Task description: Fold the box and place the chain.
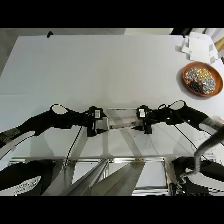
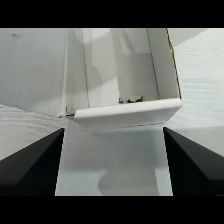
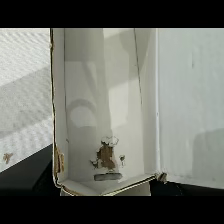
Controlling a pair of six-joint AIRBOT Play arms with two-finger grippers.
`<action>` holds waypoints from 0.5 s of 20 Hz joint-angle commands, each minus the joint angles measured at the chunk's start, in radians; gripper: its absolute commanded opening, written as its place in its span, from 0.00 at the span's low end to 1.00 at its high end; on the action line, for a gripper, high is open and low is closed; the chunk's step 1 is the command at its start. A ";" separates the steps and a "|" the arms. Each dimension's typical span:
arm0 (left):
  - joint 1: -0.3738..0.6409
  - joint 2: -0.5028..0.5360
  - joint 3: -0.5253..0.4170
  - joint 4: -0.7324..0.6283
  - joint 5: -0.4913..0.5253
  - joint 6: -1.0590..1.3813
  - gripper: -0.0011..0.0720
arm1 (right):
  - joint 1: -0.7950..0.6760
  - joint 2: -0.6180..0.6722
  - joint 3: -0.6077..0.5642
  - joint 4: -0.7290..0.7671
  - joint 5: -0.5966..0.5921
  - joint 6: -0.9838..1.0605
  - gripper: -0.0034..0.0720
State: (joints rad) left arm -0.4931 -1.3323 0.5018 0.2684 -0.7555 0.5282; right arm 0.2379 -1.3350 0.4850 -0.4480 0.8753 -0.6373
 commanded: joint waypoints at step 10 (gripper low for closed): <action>-0.039 -0.049 0.000 -0.083 0.027 0.002 0.98 | 0.000 0.001 0.001 0.000 0.000 0.000 0.71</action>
State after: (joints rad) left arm -0.5297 -1.3701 0.5018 0.2039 -0.7319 0.5312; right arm 0.2379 -1.3346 0.4850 -0.4477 0.8745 -0.6369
